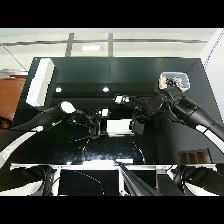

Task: Fold the box and place the chain.

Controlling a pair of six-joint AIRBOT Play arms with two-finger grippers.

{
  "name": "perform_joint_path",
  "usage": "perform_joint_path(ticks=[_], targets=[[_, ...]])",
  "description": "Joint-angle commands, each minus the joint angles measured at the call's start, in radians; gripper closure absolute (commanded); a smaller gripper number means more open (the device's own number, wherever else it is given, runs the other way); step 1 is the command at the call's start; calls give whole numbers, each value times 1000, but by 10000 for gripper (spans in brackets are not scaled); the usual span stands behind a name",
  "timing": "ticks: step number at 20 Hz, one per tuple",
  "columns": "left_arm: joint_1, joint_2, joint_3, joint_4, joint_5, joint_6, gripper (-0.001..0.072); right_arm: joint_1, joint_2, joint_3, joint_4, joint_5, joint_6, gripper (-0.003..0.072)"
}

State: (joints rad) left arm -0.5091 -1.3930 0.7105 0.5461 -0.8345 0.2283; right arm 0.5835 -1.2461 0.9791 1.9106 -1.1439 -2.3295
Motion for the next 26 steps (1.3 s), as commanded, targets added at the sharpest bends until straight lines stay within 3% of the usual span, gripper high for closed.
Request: perform_joint_path(ticks=[1,26], targets=[[-1,-1,0,0,0,0,229,0,0,0,0,-2,0,312],[-1,-1,0,0,0,0,229,0,-11,25,0,-20,37,312]])
